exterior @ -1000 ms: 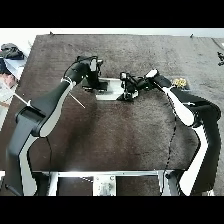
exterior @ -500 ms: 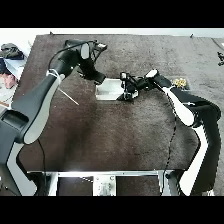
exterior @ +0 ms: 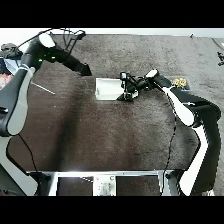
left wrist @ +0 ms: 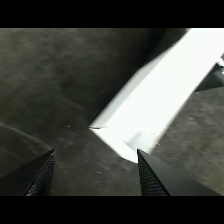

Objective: Fold the box and place the chain.

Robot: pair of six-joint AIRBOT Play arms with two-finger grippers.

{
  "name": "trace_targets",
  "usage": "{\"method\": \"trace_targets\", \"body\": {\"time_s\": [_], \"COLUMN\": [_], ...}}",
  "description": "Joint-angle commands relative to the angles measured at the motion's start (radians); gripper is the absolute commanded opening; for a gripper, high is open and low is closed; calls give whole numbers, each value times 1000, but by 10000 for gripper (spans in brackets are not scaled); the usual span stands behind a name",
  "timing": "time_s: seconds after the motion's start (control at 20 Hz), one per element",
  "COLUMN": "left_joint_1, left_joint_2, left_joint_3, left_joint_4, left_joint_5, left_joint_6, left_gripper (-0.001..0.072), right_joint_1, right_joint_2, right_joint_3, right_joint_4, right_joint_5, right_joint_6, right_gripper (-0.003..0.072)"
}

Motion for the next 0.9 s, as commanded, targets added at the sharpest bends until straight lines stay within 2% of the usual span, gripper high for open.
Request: {"method": "trace_targets", "body": {"time_s": [0.0, 0.1, 0.25, 0.6, 0.8, 0.85], "left_joint_1": [70, 72, 73, 84, 84, 84], "left_joint_2": [1, 1, -27, -260, -321, -323], "left_joint_3": [-34, -34, -35, -35, -35, -35], "left_joint_4": [-90, -175, -230, -417, -393, -385], "left_joint_5": [88, 132, 136, -28, -119, -131], "left_joint_6": [116, 121, 305, 684, 864, 903], "left_gripper": [562, 562, 561, 562, 564, 653], "right_joint_1": [0, 0, 0, 0, 0, 0], "right_joint_2": [0, 0, 0, 0, 0, 0], "right_joint_3": [1, 1, 1, 1, 1, 1], "right_joint_4": [0, 0, 0, 0, 0, 0], "right_joint_5": [1, 0, 0, 0, 0, 1], "right_joint_6": [0, 0, 0, 0, 0, 0], "right_gripper": [374, 374, 374, 374, 374, 374]}}
